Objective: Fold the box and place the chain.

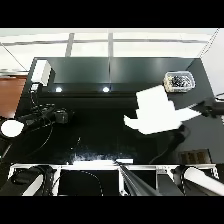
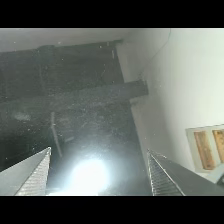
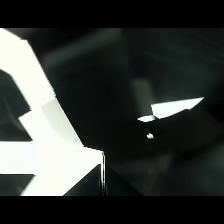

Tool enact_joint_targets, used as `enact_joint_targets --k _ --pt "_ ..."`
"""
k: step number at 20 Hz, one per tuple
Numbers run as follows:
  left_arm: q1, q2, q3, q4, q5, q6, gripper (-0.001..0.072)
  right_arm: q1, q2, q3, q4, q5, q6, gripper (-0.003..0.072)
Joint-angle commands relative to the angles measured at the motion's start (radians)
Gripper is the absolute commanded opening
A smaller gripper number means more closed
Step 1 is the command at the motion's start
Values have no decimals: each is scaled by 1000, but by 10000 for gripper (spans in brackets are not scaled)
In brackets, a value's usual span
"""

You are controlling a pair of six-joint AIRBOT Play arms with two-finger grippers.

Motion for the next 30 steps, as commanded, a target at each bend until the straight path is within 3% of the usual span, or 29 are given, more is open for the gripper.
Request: enact_joint_targets --k 1,5,7,9,13,17,19,22,25,27,29,30 --pt "-13 -1 1 0 1 8 709 201 298 -291 346 -298 -94 6" --pt "-114 -10 1 0 45 7 709 496 561 -563 529 -581 -147 6" --pt "-173 -35 1 -15 112 -20 710 640 605 -640 547 -677 -154 6" --pt "-193 -95 21 -92 112 -60 710 767 605 -670 548 -753 -154 6" --pt "-179 -322 159 -253 -32 2 710 927 605 -673 550 -886 -154 6" --pt "-95 -559 294 -479 -328 309 709 948 605 -673 550 -906 -150 7" --pt "-77 -639 322 -547 -367 477 709 948 605 -673 551 -906 -150 7" --pt "-72 -748 367 -595 -406 653 709 948 605 -673 551 -901 -147 7" --pt "-72 -861 434 -673 -577 812 704 948 605 -673 551 -902 -143 6" --pt "-71 -917 479 -638 -647 814 699 948 605 -673 550 -902 -143 7" --pt "-72 -959 521 -597 -658 837 615 948 605 -673 541 -902 -143 7" --pt "-75 -978 541 -596 -683 872 614 948 605 -673 540 -902 -143 7"
